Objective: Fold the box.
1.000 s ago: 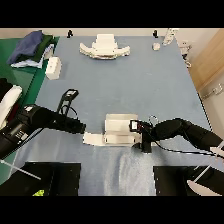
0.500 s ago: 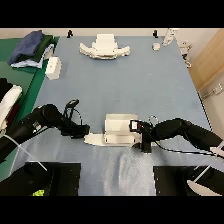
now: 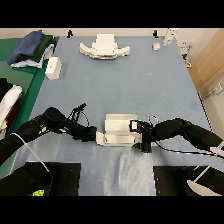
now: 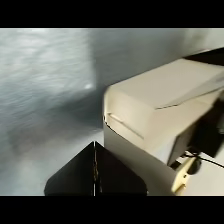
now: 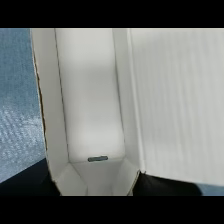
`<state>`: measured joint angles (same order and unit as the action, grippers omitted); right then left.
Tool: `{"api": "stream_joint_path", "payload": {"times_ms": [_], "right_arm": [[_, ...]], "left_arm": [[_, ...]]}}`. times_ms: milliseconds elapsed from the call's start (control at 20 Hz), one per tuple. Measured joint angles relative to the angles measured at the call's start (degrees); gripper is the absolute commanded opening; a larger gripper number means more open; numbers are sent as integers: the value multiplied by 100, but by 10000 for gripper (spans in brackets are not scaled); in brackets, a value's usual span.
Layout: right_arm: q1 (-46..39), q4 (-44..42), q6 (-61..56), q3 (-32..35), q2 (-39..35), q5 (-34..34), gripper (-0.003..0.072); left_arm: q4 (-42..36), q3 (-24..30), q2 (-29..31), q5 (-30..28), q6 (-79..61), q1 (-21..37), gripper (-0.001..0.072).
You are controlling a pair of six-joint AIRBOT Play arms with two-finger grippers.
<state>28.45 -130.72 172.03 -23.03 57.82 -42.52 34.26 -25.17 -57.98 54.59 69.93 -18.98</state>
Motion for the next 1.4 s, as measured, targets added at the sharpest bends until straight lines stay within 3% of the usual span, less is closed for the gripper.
{"api": "stream_joint_path", "payload": {"times_ms": [150, 250, 950, 1100, 1400], "right_arm": [[0, 0, -2, 0, 0, 0, 529], [0, -2, -2, 0, 0, 0, 529], [0, 0, 0, 0, 0, 0, 530], [0, 0, -2, 0, 0, 0, 529], [0, 0, 0, 0, 0, 0, 529]], "left_arm": [[-358, -105, -11, 68, -225, 0, 15], [-461, -190, -13, 98, -291, 0, 274], [-531, -404, -17, 286, -289, -197, 272], [133, -616, -17, 42, 525, -734, 272], [2334, -1333, -68, -271, 3405, -2092, 272]]}}
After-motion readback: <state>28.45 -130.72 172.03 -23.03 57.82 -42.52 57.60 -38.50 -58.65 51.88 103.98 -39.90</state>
